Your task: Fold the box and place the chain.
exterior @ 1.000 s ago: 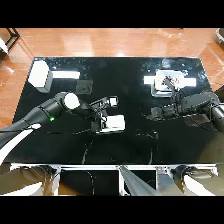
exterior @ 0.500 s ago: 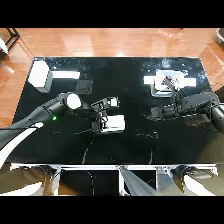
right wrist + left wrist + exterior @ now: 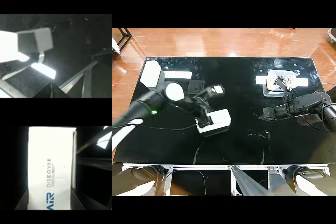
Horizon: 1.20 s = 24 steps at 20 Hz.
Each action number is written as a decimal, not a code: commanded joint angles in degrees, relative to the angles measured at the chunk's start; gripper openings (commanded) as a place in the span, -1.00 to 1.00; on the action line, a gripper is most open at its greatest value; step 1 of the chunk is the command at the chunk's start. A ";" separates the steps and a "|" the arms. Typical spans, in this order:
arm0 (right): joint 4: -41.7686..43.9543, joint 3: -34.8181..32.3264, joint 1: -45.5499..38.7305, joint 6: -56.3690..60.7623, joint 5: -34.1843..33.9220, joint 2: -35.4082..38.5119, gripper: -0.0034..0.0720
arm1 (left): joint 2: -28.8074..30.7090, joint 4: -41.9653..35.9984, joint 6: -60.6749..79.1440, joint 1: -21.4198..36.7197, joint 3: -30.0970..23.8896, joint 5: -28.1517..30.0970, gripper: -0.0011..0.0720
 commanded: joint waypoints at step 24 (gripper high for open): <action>0.11 -0.02 0.22 -2.43 3.63 0.02 -0.86 | -10.69 0.57 -1.84 62.31 1.01 16.41 -0.90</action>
